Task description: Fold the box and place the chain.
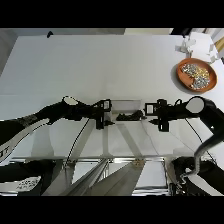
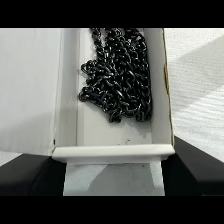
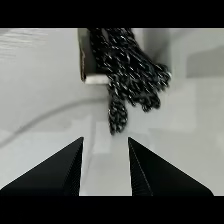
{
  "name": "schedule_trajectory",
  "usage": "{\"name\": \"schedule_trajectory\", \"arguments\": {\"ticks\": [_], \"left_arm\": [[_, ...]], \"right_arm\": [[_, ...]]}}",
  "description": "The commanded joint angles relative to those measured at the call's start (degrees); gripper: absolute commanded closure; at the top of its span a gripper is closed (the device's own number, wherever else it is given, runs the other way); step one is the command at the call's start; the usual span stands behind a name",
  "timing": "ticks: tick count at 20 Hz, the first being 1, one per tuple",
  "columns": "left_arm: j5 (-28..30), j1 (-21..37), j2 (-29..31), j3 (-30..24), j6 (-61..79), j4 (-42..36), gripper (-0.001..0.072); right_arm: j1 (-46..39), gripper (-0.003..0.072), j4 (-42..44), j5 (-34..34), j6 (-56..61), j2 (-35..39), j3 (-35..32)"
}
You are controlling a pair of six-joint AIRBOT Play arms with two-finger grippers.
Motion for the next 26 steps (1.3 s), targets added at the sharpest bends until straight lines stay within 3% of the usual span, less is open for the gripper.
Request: {"name": "schedule_trajectory", "arguments": {"ticks": [1,5,8,10,11,12,17,19,20,24,26], "left_arm": [[0.00,0.00,0.00,0.00,0.00,0.00,0.0503],[0.00,0.00,0.00,0.00,0.00,0.02,0.0503],[0.00,0.00,0.00,0.00,0.00,0.00,0.0503],[0.00,0.00,0.00,0.00,0.00,0.02,0.0503],[0.00,0.00,0.00,0.00,0.00,0.02,0.0503],[0.00,0.00,0.00,0.00,0.00,0.02,0.0503],[0.00,0.00,0.00,0.00,0.00,0.02,0.0503],[0.00,0.00,0.00,0.00,0.00,0.02,0.0503],[0.00,0.00,0.00,0.00,0.00,0.00,0.0503],[0.00,0.00,0.00,0.00,0.00,0.02,0.0503],[0.00,0.00,0.00,0.00,0.00,0.02,0.0503]], "right_arm": [[1.88,0.0369,4.87,-5.55,-7.65,-3.72,-1.95],[1.92,0.0380,11.10,-7.23,-7.72,-7.28,-1.95],[1.92,0.0504,11.50,-7.19,-7.69,-7.52,-1.95],[1.92,0.0545,11.50,-7.19,-7.67,-7.67,-1.95],[1.92,0.0632,11.47,-7.13,-7.58,-7.76,-1.95],[1.92,0.0671,11.47,-7.15,-6.32,-7.78,-1.95],[1.92,0.0643,11.45,-7.08,-2.45,-7.78,-1.95],[1.90,0.0442,10.82,-7.19,-2.49,-7.76,-1.92],[1.90,0.0437,10.60,-7.19,-2.47,-7.76,-1.95],[1.92,0.0481,12.61,-7.15,-2.43,-7.78,-1.95],[1.92,0.0643,13.18,-7.78,-1.38,-7.78,-1.95]]}}
